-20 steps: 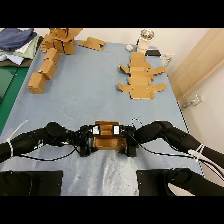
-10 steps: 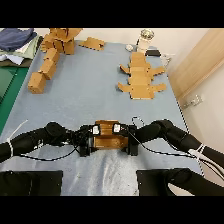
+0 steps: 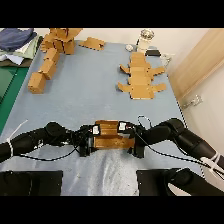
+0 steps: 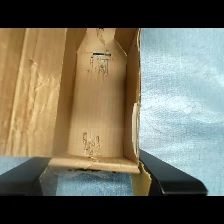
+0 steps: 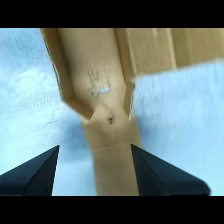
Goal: Fold the box.
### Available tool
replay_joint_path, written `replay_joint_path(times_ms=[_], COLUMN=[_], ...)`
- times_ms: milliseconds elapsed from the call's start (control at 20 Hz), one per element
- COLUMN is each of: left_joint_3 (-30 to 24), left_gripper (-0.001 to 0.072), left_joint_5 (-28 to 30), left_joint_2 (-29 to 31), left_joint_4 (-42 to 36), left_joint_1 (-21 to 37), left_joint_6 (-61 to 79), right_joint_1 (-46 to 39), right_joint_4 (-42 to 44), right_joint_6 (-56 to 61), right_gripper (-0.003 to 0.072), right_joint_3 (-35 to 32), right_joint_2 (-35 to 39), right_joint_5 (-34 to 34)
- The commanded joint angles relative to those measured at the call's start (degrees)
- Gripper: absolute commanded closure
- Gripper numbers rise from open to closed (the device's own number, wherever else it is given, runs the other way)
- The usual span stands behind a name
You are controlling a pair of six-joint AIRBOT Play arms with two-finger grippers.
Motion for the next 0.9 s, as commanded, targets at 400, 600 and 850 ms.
replay_joint_path(times_ms=[400,600,850], left_joint_3=[-0.02,0.00,0.00], left_gripper=[0.0114,0.0113,0.0114], left_joint_5=[0.02,0.00,0.00], left_joint_2=[-0.04,-0.04,-0.04], left_joint_4=[0.00,0.00,0.00], left_joint_1=[0.02,0.02,0.02], left_joint_6=[0.00,0.00,0.00], right_joint_1=[0.07,0.68,1.16], right_joint_4=[18.64,20.90,22.12], right_joint_6=[35.82,43.36,57.59], right_gripper=[-0.0021,-0.0021,0.0201], right_joint_3=[0.07,0.04,0.04], right_joint_2=[6.71,6.71,6.60], right_joint_5=[-7.23,-5.51,-4.13])
